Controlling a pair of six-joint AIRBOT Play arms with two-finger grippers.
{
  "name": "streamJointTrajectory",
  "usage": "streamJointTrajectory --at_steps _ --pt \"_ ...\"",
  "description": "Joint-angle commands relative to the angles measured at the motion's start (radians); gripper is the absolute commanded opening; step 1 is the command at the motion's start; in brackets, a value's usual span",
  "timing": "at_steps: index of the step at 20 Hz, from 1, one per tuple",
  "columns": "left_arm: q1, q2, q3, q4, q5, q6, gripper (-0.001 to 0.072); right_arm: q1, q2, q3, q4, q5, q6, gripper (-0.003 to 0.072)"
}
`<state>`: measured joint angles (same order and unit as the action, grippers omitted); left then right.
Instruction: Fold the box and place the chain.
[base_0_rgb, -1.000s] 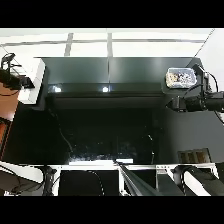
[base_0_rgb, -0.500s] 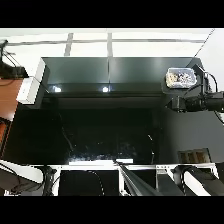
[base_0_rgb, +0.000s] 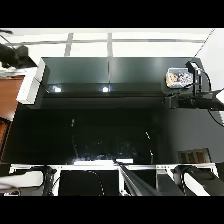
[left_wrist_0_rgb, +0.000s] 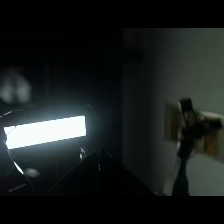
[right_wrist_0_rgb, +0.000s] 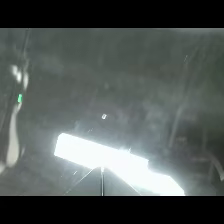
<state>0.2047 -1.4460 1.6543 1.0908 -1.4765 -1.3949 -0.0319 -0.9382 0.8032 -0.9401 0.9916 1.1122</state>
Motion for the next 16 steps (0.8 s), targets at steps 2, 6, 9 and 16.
streamJointTrajectory --at_steps 2,6,9,16 --pt "-0.173 0.417 -0.573 0.003 0.32 0.035 0.0026 0.026 0.0 -0.008 -0.029 -0.084 -0.018 0.002" --pt "-0.229 0.694 -0.938 0.004 0.547 0.056 0.0028 0.026 0.0 -0.008 -0.029 -0.083 -0.018 0.002" --pt "-0.225 0.777 -0.986 0.016 0.551 0.056 0.0028 0.026 0.0 -0.008 -0.029 -0.083 -0.018 0.002" --pt "-0.225 0.787 -0.986 -0.003 0.557 0.056 0.0027 0.026 0.0 -0.008 -0.029 -0.083 -0.018 0.002"
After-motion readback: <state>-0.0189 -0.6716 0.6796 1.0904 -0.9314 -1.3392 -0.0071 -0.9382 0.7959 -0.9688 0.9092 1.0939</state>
